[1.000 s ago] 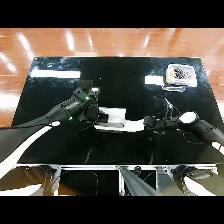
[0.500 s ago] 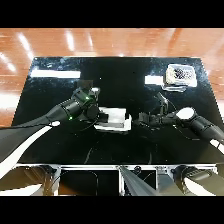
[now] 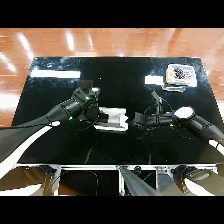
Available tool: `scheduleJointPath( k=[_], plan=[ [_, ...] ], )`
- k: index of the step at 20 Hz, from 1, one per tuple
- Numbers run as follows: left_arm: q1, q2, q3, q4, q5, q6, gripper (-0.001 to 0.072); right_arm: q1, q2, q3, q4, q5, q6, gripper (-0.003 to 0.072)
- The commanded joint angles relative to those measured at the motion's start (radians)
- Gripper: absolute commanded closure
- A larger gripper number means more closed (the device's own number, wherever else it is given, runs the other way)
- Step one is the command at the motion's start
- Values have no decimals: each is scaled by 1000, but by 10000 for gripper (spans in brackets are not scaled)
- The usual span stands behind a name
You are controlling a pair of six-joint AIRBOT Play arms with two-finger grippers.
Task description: Fold the box and place the chain.
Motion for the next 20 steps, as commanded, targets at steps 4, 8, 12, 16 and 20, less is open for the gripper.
scheduleJointPath(
  k=[4, 8, 12, 16, 20],
  plan=[
    [-1, 0, -1, 0, 0, 3, 686, 129, -14, 56, -50, -121, 87, 59],
    [-1, 0, -1, -1, 2, 3, 686, 233, -69, 192, -240, -128, 279, 60],
    [-1, 0, -1, 0, 4, 3, 686, 254, -76, 248, -465, -65, 459, 60],
    [-1, 0, -1, 0, 4, 3, 686, 254, -76, 248, -493, -38, 480, 60],
    [-1, 0, -1, 0, 3, 3, 686, 282, -79, 275, -638, -37, 613, 87]
  ],
)
